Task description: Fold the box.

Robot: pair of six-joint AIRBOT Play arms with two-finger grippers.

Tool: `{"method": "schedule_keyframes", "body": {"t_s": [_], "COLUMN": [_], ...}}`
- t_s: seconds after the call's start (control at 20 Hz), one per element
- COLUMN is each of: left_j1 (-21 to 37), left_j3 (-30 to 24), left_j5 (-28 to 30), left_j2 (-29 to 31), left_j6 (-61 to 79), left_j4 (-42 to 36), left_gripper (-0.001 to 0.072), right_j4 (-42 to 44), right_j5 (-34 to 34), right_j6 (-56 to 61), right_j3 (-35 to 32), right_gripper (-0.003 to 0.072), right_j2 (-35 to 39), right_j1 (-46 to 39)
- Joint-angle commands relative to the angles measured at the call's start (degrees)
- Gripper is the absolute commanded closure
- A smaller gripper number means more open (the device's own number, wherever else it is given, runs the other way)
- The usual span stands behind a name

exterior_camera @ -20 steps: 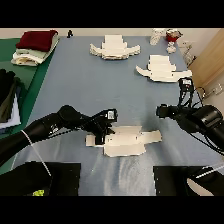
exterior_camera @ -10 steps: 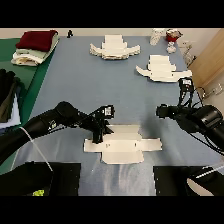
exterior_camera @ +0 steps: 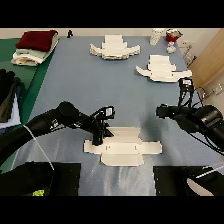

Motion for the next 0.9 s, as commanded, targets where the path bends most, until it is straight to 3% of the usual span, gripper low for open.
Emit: {"method": "schedule_keyframes", "body": {"t_s": [0.0,0.4,0.55,0.7,0.85], "left_j1": [0.02,-0.02,0.0,0.0,0.0], "left_j3": [-0.04,-0.04,0.02,0.02,0.02], "left_j5": [-1.81,-5.66,-5.55,-5.49,-5.49], "left_j2": [-0.13,-1.92,-1.9,-1.9,-1.92], "left_j6": [-1.86,-1.84,-1.81,-1.75,-1.75], "left_j4": [0.22,0.2,0.2,0.17,0.17], "left_gripper": [0.0694,0.0695,0.0694,0.0694,0.0695], "right_j4": [1.4,5.55,8.15,14.73,23.69], "right_j5": [-0.04,-1.42,-5.84,-11.23,-17.2], "right_j6": [0.0,-0.02,-1.14,-6.49,-10.51], "right_j3": [0.04,0.04,0.04,0.04,0.04], "right_gripper": [0.0237,0.0244,0.036,0.0678,0.068], "right_j2": [-0.04,-0.04,-0.02,0.11,0.83], "right_j1": [0.02,0.02,0.02,0.02,1.33]}}
